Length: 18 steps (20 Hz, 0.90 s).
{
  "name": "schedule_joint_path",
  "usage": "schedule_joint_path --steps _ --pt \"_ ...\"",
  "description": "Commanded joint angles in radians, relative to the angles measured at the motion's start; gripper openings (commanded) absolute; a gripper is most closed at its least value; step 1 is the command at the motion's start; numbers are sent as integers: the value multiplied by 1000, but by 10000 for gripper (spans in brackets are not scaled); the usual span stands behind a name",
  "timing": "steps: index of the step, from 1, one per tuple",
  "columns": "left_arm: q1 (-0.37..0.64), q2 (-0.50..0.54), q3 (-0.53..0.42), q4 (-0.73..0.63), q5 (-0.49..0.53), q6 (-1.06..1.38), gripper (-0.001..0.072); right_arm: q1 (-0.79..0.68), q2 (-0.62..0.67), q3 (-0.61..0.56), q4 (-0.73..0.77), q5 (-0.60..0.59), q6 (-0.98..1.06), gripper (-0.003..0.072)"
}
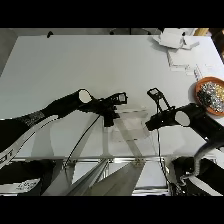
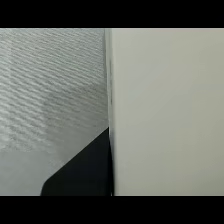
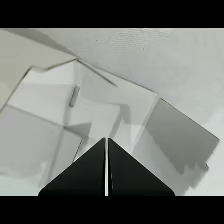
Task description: Fold the box and place the chain.
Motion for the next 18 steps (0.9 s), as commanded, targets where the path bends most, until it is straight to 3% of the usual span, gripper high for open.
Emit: schedule_joint_path --steps 1,5,8,18 --pt "0 1 0 2 -14 2 7 0 117 0 -3 63 -63 19" --pt "0 1 0 2 -72 94 5 0 205 1 -3 96 -129 19" --pt "0 1 0 2 -55 95 6 0 244 0 -3 98 -143 19" --pt "0 1 0 2 -45 95 11 0 252 0 -2 115 -195 20"
